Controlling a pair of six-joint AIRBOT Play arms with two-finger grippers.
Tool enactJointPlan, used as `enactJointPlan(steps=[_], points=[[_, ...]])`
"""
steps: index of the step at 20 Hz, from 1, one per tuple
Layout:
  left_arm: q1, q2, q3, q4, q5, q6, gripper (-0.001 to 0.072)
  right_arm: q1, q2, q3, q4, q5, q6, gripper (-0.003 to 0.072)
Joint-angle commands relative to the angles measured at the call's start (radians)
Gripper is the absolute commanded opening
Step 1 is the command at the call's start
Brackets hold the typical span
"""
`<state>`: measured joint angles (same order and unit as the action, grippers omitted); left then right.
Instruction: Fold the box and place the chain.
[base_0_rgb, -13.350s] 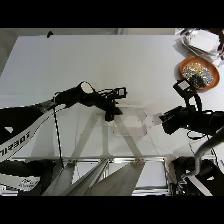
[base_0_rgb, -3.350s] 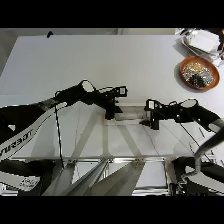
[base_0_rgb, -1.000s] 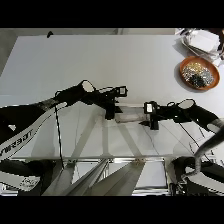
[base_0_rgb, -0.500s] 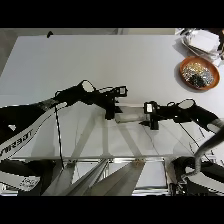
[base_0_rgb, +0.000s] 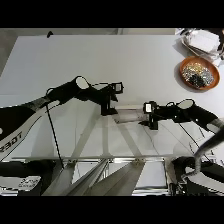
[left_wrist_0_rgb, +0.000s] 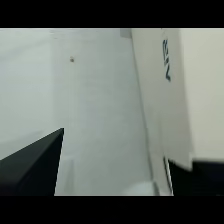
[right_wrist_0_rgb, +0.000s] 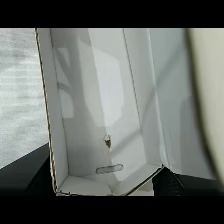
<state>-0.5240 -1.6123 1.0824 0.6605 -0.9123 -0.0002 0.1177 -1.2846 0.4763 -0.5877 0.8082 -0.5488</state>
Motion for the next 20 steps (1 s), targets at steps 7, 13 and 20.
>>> enactJointPlan(steps=[7, 13, 20], points=[[0.127, 0.221, 0.001, 0.166, -0.257, -0.095, 0.0002, 0.0, 0.001, 0.0, 0.0, 0.003, 0.002, 0.0457], [-0.024, 0.231, -0.014, 0.179, -0.41, -0.296, 0.0, 0.0, 0.001, 0.0, 0.0, 0.003, 0.002, 0.0457], [-0.205, 0.205, -0.024, 0.178, 0.158, -0.478, 0.0001, 0.0, 0.001, 0.0, 0.0, 0.003, 0.002, 0.0457]])
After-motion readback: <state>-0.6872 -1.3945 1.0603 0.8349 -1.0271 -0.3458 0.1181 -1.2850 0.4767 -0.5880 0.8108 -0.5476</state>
